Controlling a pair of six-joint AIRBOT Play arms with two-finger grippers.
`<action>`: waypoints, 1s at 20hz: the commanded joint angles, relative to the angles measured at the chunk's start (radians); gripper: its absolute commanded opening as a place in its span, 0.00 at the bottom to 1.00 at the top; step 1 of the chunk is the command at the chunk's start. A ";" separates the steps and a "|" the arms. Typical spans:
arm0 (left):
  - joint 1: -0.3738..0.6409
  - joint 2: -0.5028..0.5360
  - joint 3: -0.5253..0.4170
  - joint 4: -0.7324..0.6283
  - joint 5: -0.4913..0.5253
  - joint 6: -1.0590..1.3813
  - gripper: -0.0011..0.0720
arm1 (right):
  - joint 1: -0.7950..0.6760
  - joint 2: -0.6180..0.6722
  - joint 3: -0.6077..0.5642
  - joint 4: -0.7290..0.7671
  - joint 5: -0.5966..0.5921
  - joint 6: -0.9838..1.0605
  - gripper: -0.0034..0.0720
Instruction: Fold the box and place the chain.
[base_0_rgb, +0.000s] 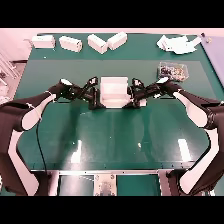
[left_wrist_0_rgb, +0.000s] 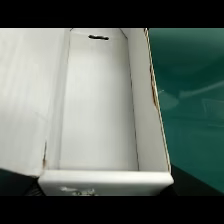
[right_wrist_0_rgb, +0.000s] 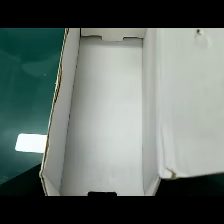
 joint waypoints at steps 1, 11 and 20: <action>0.000 0.000 0.001 0.006 0.005 0.000 0.66 | -0.025 0.026 0.001 -0.006 0.023 0.037 1.00; 0.000 0.000 0.001 0.006 0.006 0.000 0.66 | -0.180 0.105 0.002 -0.007 0.100 0.063 1.00; 0.000 0.000 0.001 0.006 0.005 0.000 0.66 | -0.170 0.153 0.005 0.409 0.367 0.131 0.06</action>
